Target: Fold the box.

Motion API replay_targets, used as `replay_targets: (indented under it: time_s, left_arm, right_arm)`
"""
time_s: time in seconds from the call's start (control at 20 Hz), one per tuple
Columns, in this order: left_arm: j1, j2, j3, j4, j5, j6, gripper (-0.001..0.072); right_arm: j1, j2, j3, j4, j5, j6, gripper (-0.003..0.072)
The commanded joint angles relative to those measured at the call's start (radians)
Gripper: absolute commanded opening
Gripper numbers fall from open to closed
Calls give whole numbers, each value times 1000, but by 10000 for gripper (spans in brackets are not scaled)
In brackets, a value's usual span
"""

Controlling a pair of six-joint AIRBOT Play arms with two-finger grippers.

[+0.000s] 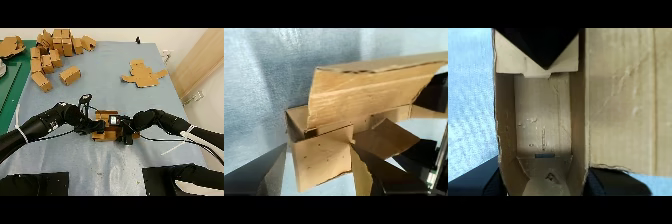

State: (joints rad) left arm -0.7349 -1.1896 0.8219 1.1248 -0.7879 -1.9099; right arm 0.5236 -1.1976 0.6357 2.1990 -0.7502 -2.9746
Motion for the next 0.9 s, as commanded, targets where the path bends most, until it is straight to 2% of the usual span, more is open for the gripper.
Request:
replay_targets:
  time_s: [0.0,0.2,0.5,0.85]
  left_arm:
    - [-1,-2,0,29,1,-69,606]
    - [-2,-2,1,144,-49,-230,605]
    - [-48,-18,17,172,-66,-264,585]
    - [-132,-166,169,328,-216,-332,587]
  right_arm:
    - [0,0,0,0,0,0,597]
    - [0,0,0,0,0,0,598]
    - [0,0,0,0,0,0,598]
    - [0,0,0,0,0,0,597]
